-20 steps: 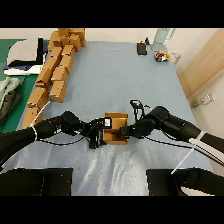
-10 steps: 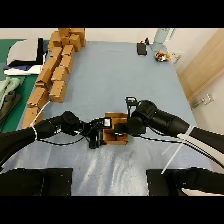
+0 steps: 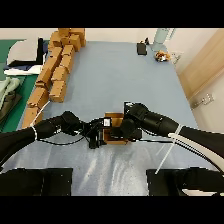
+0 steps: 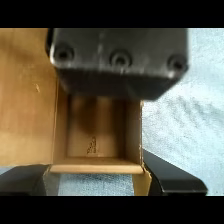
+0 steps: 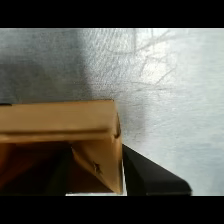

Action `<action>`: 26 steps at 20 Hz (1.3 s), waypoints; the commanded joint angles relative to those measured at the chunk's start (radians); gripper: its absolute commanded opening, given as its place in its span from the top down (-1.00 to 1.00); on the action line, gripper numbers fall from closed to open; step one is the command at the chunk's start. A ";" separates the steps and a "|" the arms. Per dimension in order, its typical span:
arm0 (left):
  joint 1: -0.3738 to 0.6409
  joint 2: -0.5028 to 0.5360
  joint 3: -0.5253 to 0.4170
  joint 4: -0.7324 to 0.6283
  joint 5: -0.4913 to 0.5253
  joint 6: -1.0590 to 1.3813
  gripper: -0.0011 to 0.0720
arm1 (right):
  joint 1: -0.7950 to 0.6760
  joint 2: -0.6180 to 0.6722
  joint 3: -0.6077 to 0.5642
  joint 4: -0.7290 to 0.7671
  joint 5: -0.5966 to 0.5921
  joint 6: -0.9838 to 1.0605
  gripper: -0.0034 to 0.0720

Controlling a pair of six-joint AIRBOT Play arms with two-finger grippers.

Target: Fold the box.

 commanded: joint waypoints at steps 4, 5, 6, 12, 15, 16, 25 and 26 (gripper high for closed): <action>0.000 0.000 0.000 0.000 0.000 0.000 -0.47 | 0.002 -0.083 0.063 -0.050 -0.091 0.031 -0.22; 0.000 0.000 0.000 0.000 0.000 0.000 -0.47 | 0.002 -0.086 0.064 -0.055 -0.100 0.031 -0.12; 0.000 0.000 0.000 0.000 0.001 0.000 -0.47 | 0.002 -0.087 0.064 -0.057 -0.106 0.031 -0.09; 0.000 0.000 0.000 0.000 0.000 0.000 -0.47 | 0.002 -0.087 0.064 -0.090 -0.140 0.029 0.90; 0.000 0.000 0.000 0.000 0.000 0.000 -0.47 | 0.002 -0.087 0.064 -0.090 -0.130 0.009 0.90; 0.000 0.000 0.000 0.000 0.000 0.000 -0.47 | 0.002 -0.087 0.064 -0.090 -0.126 -0.003 0.89; 0.000 0.000 0.000 0.000 0.000 0.000 -0.47 | 0.002 -0.087 0.116 -0.055 -0.135 -0.016 0.13; 0.000 0.000 0.000 0.000 0.000 0.000 -0.47 | 0.002 -0.087 0.116 -0.055 -0.142 -0.016 0.13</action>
